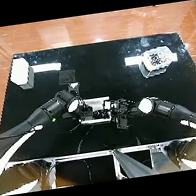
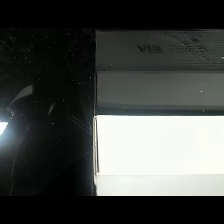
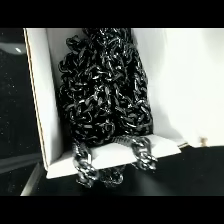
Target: Fold the box and place the chain.
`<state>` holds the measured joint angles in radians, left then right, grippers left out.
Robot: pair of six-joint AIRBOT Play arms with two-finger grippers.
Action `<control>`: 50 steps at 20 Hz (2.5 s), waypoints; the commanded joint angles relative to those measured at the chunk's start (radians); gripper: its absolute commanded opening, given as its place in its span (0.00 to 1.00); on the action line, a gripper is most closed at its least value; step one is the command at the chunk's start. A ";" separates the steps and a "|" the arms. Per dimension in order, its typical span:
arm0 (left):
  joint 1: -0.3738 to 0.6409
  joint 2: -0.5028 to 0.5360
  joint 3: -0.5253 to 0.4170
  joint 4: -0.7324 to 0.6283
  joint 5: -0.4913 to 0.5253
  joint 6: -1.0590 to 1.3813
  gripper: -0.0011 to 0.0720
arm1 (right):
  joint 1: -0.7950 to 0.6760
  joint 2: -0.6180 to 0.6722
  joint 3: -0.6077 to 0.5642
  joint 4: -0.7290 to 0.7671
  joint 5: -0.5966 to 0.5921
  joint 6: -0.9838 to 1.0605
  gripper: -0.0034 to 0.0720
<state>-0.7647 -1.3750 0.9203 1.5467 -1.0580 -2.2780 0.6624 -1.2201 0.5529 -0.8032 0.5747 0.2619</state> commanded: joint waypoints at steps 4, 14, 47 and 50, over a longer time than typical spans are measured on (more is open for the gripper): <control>0.000 0.000 0.000 0.000 0.001 0.000 0.05 | 0.004 0.006 0.000 -0.002 0.023 0.030 0.07; 0.000 -0.001 0.000 0.000 0.002 0.000 0.05 | -0.076 0.283 0.019 -0.038 0.140 0.337 0.07; 0.000 -0.012 0.000 -0.015 0.002 0.000 0.05 | 0.035 0.205 0.083 0.451 0.022 0.467 0.63; 0.000 -0.012 0.000 -0.014 0.002 0.000 0.05 | 0.029 0.206 0.083 0.428 0.117 0.488 0.63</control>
<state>-0.7647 -1.3869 0.9203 1.5314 -1.0565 -2.2784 0.6968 -1.0153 0.6350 -0.3428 0.6170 0.7200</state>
